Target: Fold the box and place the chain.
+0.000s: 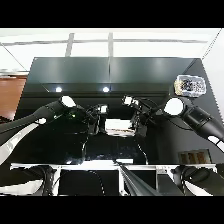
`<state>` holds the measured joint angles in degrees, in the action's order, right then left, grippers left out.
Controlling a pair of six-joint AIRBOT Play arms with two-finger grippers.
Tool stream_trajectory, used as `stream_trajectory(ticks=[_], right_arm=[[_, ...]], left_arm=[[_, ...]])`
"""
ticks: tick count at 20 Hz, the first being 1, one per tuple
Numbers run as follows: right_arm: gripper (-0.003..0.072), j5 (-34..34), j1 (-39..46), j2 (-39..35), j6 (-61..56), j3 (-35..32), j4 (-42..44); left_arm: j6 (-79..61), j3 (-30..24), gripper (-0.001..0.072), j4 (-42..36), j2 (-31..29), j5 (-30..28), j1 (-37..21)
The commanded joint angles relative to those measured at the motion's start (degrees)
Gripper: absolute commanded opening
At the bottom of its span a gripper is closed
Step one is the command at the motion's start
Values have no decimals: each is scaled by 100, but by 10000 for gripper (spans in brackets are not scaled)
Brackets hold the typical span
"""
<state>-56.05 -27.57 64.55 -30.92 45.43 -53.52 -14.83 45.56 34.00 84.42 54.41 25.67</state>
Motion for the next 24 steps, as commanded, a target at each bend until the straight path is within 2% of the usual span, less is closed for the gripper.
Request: stream_trajectory(ticks=[1, 24], right_arm=[[302, 116, -7, 7, -17, -17, 11], [317, -179, -7, 20, -39, -57, 15]], left_arm=[[0, 2, 369, 0, 4, 2, 4], [-2, 2, 369, 0, 4, 2, 4]])
